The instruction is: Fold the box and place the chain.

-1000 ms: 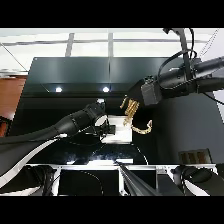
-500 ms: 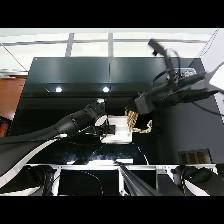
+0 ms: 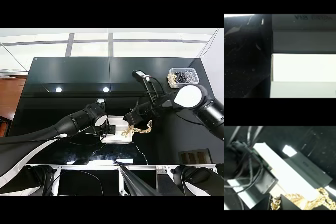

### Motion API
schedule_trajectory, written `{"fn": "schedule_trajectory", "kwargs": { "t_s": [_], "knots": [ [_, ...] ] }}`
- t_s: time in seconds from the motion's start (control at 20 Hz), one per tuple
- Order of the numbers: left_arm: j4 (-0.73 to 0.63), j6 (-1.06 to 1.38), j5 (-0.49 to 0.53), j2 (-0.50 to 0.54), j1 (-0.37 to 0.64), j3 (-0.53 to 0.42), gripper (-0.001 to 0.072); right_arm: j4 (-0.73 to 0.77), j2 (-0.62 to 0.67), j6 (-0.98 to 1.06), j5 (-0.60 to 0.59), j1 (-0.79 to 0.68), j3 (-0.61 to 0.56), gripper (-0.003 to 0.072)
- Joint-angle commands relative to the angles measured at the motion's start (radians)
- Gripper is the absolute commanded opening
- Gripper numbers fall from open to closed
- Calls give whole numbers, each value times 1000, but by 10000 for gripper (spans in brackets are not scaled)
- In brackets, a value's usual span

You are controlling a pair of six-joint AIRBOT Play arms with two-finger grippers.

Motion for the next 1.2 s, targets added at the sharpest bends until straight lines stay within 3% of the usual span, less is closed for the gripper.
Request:
{"fn": "schedule_trajectory", "kwargs": {
  "t_s": [0.0, 0.1, 0.2, 0.35, 0.5, 0.6, 0.7, 0.8, 0.85, 0.9, 1.15],
  "knots": [
    [0, 0, 1, 0, 0, 0, 30, -18, -3, 11, -67, 33, -35, 11],
    [0, 0, 2, 0, 0, 0, 30, -16, -3, 12, -64, 38, -38, 19],
    [0, 0, 6, -1, 0, 0, 30, -16, -2, 29, -45, 10, -37, 280],
    [0, 0, 18, -1, 0, 0, 30, -32, 38, 13, 56, -90, -34, 285],
    [0, 0, 16, -1, 0, 0, 30, -214, 149, -42, 159, -225, -56, 285],
    [0, 0, 15, -1, 0, 0, 30, -303, 242, -60, 80, -307, -174, 284],
    [0, 0, 15, -1, 0, 0, 30, -312, 303, -50, -74, -359, -352, 191],
    [-1, 0, 13, -1, 0, 0, 30, -276, 305, -23, -243, -357, -502, 218],
    [-1, 0, 13, -1, 0, 0, 30, -272, 305, -41, -329, -340, -562, 567],
    [-1, 0, 12, -1, 0, 0, 30, -276, 304, -129, -375, -314, -598, 717],
    [-3, 0, 13, -1, 0, 0, 30, -282, 290, -623, -432, -230, -624, 717]
  ]
}}
